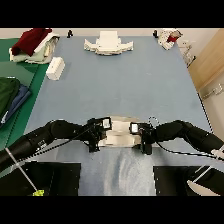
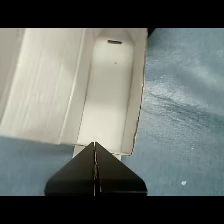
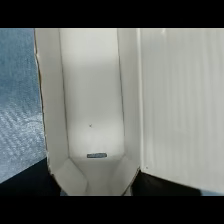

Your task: Fold the box.

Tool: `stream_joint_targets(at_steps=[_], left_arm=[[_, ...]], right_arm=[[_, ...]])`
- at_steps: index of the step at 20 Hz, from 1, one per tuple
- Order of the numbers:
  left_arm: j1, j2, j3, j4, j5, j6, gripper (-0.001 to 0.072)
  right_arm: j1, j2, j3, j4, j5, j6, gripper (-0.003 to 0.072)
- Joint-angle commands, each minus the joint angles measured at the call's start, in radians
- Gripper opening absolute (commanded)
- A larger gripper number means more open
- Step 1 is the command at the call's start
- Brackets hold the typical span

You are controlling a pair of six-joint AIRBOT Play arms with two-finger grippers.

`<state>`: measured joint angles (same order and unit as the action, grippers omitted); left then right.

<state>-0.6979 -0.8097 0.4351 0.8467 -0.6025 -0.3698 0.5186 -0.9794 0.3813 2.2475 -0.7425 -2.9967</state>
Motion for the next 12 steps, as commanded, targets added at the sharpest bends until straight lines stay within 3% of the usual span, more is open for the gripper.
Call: stream_joint_targets(at_steps=[1, 4, 7, 10, 12], left_arm=[[0.039, 0.128, 0.032, 0.279, -0.100, -0.493, 0.0012], [0.138, 0.274, 0.049, 0.275, -0.260, -0.616, 0.0013], [0.224, 0.394, 0.050, 0.280, -0.358, -0.763, 0.0012], [0.356, 0.390, 0.018, 0.290, -0.478, -1.004, 0.0012], [0.444, 0.346, -0.023, 0.282, -0.493, -1.115, 0.0012]], right_arm=[[0.000, 0.000, 0.000, 0.000, 0.001, -0.004, 0.0547], [0.000, 0.000, 0.000, 0.000, 0.001, -0.004, 0.0547], [0.001, 0.000, 0.000, 0.000, 0.001, -0.004, 0.0547], [0.000, 0.000, 0.000, 0.000, 0.001, -0.004, 0.0547], [0.001, 0.000, 0.000, 0.000, 0.001, -0.004, 0.0547]])
